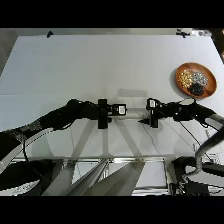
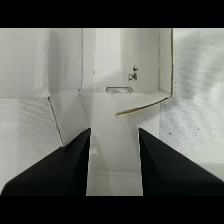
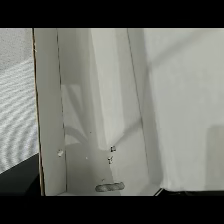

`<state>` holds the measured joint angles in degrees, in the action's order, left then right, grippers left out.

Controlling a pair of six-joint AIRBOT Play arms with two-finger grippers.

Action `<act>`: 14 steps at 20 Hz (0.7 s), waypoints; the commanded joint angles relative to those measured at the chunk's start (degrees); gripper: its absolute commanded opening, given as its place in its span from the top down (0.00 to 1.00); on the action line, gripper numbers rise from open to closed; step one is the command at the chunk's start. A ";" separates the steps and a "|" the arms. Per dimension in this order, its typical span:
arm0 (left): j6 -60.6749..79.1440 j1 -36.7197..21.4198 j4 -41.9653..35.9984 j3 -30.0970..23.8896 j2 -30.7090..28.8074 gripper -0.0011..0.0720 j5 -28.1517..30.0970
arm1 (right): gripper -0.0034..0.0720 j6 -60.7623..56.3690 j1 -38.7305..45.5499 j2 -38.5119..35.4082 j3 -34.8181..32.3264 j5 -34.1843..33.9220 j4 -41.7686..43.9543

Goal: Fold the box and place the chain.

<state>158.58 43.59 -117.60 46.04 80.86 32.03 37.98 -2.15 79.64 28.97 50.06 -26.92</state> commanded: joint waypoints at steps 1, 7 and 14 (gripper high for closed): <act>-1.11 -0.24 0.68 0.00 0.02 0.55 -0.15 | 0.51 0.00 -0.04 -0.04 0.02 0.04 0.00; -4.87 -1.01 2.93 0.00 0.00 0.44 -0.13 | 0.51 -0.02 -0.04 -0.04 0.02 0.07 0.00; -5.35 -1.77 2.27 0.02 -0.24 0.45 -2.64 | 0.51 0.00 -0.04 -0.04 0.02 0.04 -0.02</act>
<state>153.42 41.60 -115.13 46.06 80.68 31.66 38.02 -2.15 79.64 28.97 50.09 -26.96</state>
